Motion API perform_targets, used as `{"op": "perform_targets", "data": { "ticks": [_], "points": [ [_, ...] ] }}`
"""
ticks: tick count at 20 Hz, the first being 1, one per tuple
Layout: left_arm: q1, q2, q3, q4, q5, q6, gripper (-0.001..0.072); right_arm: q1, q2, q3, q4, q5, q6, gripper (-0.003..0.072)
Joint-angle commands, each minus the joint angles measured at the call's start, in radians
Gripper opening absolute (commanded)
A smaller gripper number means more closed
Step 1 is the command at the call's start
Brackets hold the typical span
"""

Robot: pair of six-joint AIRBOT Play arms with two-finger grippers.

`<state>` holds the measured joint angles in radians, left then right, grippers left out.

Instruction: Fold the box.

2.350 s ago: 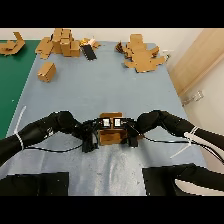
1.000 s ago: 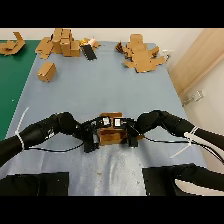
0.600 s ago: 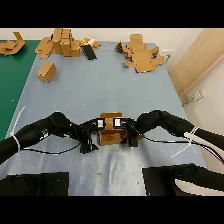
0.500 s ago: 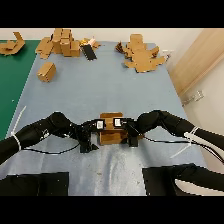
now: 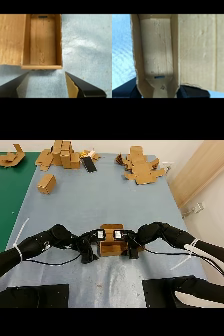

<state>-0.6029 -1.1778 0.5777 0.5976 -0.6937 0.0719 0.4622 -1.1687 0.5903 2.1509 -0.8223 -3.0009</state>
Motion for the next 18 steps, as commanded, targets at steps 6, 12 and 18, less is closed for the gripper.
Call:
{"op": "perform_targets", "data": {
  "ticks": [6,12,18],
  "points": [
    [-0.003,-0.001,0.000,-0.023,0.012,-0.045,0.0695,0.001,0.000,0.000,0.002,0.000,0.000,0.0518],
    [-0.046,-0.006,0.000,-0.013,0.043,-0.035,0.0694,0.001,0.000,0.000,0.002,0.000,0.000,0.0518],
    [-0.046,-0.038,0.001,-0.031,0.071,-0.039,0.0695,0.001,0.000,0.000,0.002,0.000,0.000,0.0518]
  ]
}}
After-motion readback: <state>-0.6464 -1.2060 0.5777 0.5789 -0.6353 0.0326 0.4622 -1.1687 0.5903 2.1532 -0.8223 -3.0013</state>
